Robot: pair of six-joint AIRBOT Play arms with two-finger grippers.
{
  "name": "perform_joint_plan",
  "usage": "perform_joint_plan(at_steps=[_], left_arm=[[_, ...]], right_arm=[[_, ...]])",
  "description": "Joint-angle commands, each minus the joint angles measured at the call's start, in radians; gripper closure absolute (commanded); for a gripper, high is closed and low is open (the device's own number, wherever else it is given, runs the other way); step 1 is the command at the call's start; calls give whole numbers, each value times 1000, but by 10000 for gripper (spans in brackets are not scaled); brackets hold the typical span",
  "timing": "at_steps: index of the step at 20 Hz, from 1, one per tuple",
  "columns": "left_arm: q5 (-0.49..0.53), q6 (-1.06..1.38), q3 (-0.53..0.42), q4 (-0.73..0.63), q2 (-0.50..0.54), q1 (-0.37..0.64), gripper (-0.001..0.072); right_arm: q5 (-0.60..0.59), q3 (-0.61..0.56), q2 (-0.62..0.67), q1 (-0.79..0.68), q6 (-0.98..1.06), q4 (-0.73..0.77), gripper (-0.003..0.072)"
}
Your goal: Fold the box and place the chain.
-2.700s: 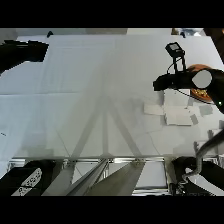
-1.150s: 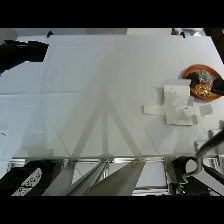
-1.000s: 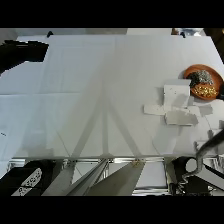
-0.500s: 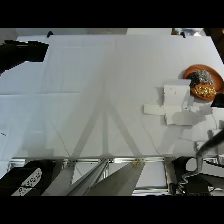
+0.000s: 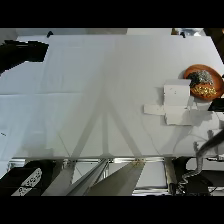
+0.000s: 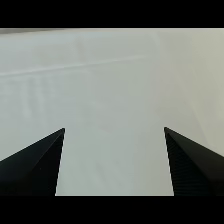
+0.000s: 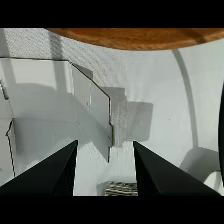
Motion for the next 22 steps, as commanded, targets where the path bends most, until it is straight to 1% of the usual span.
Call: perform_joint_plan(at_steps=[1, 3, 4, 8, 9, 10, 11, 13, 15, 18, 20, 22], left_arm=[[0, 0, 0, 0, 1, 0, 12], [0, 0, 0, 0, 1, 0, 12], [0, 0, 0, 0, 1, 0, 12], [0, 0, 0, 0, 1, 0, 12], [0, 0, 0, 0, 1, 0, 12], [0, 0, 0, 0, 1, 0, 12], [0, 0, 0, 0, 1, 0, 12], [0, 0, 0, 0, 1, 0, 12], [0, 0, 0, 0, 1, 0, 12], [0, 0, 0, 0, 1, 0, 12], [0, 0, 0, 0, 1, 0, 12], [0, 0, 0, 0, 1, 0, 12]], right_arm=[[18, 1, -66, -3, -4, 42, 314], [28, 1, -95, -3, -5, 69, 320], [35, 1, -102, -3, -19, 78, 352], [50, 2, -103, -3, -110, 123, 520], [53, 2, -103, -3, -120, 127, 539], [61, 2, -103, -3, -126, 131, 604], [71, 2, -102, -3, -128, 132, 652], [112, 2, -101, -2, -171, 150, 673], [145, 2, -94, -2, -191, 196, 674], [148, 2, -76, -2, -195, 337, 674], [172, 2, -72, 8, -199, 432, 674], [189, 2, -71, 61, -198, 450, 675]])
